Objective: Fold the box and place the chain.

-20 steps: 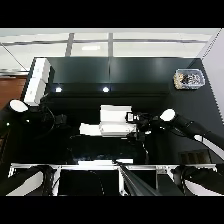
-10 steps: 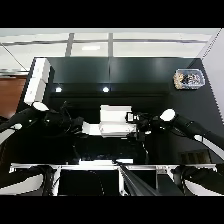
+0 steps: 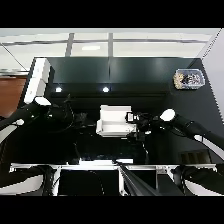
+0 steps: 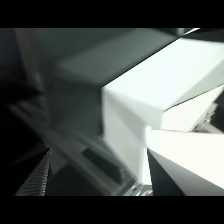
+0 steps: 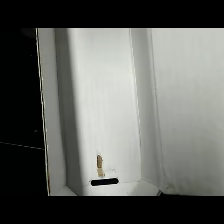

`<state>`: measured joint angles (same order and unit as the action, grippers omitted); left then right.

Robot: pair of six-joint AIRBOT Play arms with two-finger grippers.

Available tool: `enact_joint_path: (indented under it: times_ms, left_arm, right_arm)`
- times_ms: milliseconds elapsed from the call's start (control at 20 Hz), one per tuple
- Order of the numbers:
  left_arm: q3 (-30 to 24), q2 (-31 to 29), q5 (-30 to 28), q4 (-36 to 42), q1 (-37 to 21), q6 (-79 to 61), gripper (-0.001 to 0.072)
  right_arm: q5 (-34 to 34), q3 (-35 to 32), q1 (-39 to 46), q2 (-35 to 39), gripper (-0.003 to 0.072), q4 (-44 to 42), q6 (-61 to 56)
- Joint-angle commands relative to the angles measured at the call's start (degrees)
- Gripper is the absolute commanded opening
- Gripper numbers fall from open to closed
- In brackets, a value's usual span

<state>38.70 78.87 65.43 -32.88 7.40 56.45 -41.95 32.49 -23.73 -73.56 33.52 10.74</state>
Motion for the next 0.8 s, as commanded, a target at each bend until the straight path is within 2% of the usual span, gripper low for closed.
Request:
enact_joint_path:
  times_ms: [0,250,300,400,500,750]
  left_arm:
    - [2.80,0.04,2.01,2.97,1.16,-1.16,0.0708]
    - [7.93,0.07,5.01,-3.54,7.50,-0.39,0.0696]
    - [8.57,0.07,5.44,-5.18,8.90,0.22,0.0669]
    - [8.85,0.07,5.42,-6.05,10.91,1.03,0.0666]
    - [8.85,0.07,5.09,-6.01,12.15,1.03,0.0571]
    - [9.16,0.07,2.05,-6.12,13.11,1.70,0.0571]
  right_arm:
    - [0.00,0.02,0.00,-0.04,0.0390,-0.02,-0.02]
    - [-0.02,0.02,0.00,-0.04,0.0390,0.00,-0.02]
    - [-0.02,0.02,0.00,-0.04,0.0390,0.00,-0.02]
    - [0.00,0.02,0.00,-0.04,0.0390,0.00,-0.02]
    - [0.00,0.02,0.00,-0.04,0.0390,0.00,-0.02]
    - [0.00,0.02,0.00,-0.04,0.0390,-0.02,-0.02]
